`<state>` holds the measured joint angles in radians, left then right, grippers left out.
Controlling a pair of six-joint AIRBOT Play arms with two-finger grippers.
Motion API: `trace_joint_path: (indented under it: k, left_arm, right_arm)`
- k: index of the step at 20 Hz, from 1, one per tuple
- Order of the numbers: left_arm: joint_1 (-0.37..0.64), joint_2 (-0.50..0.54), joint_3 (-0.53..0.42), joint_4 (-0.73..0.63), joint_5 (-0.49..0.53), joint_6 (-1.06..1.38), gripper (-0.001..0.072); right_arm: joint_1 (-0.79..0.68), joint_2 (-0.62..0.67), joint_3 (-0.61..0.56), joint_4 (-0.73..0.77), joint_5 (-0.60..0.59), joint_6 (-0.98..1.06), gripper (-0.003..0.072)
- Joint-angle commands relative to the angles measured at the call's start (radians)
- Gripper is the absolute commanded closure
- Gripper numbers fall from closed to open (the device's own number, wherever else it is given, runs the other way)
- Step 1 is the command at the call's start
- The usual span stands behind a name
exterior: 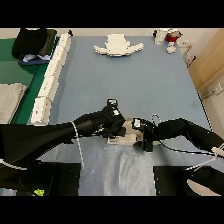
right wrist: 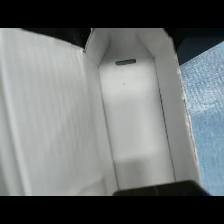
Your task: Fold the box.
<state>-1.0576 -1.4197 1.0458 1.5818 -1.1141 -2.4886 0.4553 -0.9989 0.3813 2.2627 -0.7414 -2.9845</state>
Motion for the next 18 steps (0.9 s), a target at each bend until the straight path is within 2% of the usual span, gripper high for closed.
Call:
trace_joint_path:
  k: [1, 7, 8, 9, 10, 14, 18]
  left_arm:
    - [-0.002, -0.002, 0.001, -0.007, 0.006, 0.0, 0.0695]
    - [-0.003, -0.002, 0.002, -0.022, 0.006, 0.002, 0.0694]
    - [-0.003, -0.002, 0.002, -0.032, 0.007, 0.006, 0.0649]
    - [-0.003, -0.002, 0.002, -0.04, 0.008, 0.011, 0.0305]
    - [-0.002, -0.002, 0.002, -0.041, 0.006, 0.011, 0.0069]
    - [-0.002, 0.026, 0.046, -0.051, -0.035, 0.069, 0.0054]
    - [-0.003, 0.143, 0.101, -0.051, -0.137, 0.156, 0.0054]
  right_arm:
    - [0.001, 0.001, 0.0, 0.0, 0.0, -0.001, 0.0187]
    - [0.001, 0.001, 0.0, 0.0, 0.0, -0.001, 0.0187]
    - [0.001, 0.001, 0.0, 0.0, 0.0, -0.001, 0.0187]
    - [0.001, 0.001, 0.0, 0.0, 0.0, -0.001, 0.0187]
    - [0.001, 0.001, 0.0, 0.0, 0.0, -0.001, 0.0187]
    - [0.001, 0.001, 0.0, 0.0, 0.0, -0.001, 0.0187]
    - [0.001, 0.001, 0.0, 0.0, 0.0, -0.001, 0.0187]
